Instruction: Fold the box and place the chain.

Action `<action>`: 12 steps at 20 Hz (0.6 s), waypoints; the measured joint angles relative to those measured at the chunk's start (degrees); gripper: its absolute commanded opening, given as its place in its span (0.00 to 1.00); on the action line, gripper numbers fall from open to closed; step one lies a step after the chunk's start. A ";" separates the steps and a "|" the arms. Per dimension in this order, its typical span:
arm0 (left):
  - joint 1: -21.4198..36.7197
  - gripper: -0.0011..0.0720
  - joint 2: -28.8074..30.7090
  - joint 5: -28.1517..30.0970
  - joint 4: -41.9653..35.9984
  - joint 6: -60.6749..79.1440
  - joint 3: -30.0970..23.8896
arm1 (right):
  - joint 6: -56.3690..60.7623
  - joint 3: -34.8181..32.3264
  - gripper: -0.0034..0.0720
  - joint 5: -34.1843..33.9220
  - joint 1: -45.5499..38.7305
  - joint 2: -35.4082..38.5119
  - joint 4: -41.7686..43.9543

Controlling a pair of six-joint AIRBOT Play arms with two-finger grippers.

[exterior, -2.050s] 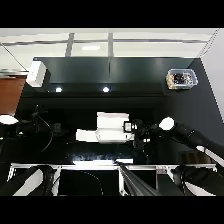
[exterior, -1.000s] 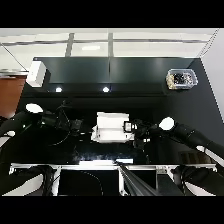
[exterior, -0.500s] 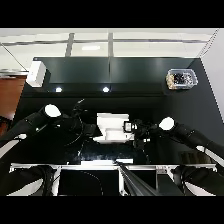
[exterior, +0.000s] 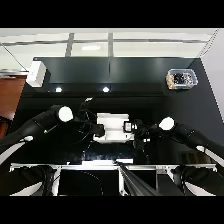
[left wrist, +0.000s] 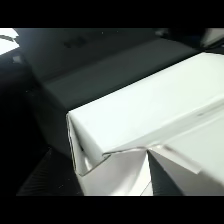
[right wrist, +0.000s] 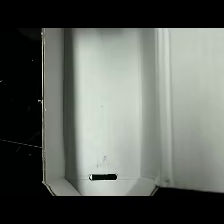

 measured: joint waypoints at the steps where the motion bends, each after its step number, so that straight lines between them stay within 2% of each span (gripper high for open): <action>1: -1.29 0.62 -0.09 -0.39 2.78 -2.56 0.92 | 0.00 0.00 0.64 -0.02 0.00 0.00 0.15; 5: -4.76 0.62 -0.31 -3.10 9.68 -10.08 4.04 | 0.00 0.00 0.64 0.00 0.00 0.00 -0.07; 12: -6.19 0.63 -0.35 -6.60 12.09 -14.49 6.36 | -0.02 0.00 0.64 -0.02 0.00 0.00 -0.17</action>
